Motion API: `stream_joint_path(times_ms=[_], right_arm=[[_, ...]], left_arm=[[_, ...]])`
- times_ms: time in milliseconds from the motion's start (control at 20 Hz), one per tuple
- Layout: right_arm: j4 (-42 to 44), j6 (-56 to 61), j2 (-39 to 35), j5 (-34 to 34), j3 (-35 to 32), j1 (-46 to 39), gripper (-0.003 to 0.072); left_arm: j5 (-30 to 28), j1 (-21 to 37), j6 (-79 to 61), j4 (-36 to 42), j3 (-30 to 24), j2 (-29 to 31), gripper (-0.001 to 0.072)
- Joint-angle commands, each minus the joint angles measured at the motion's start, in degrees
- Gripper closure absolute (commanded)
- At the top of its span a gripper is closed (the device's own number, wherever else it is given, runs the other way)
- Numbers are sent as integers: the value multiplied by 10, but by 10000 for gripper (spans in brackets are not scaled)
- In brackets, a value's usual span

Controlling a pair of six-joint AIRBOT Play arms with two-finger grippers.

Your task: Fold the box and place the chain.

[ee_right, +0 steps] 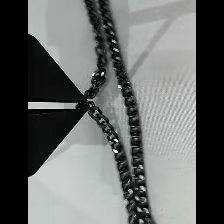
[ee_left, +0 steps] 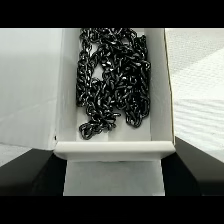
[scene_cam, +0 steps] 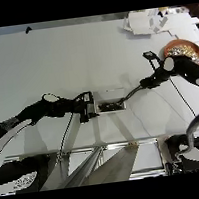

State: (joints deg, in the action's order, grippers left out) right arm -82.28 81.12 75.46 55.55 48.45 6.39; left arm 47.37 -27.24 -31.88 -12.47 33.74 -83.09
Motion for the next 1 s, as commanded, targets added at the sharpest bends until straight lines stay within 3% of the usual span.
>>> stream_joint_path(times_ms=[0,200,500,700,950], right_arm=[[3,-1,-72,38,0,0,673],[74,-20,-208,81,0,0,673],[283,-84,-374,134,0,0,673],[383,-136,-411,140,0,0,673],[519,-232,-400,135,0,0,673]], left_arm=[[0,0,0,0,0,0,501],[0,0,0,0,0,0,501],[0,0,0,0,0,0,501],[0,0,0,0,0,0,501],[0,0,0,0,0,0,501]])
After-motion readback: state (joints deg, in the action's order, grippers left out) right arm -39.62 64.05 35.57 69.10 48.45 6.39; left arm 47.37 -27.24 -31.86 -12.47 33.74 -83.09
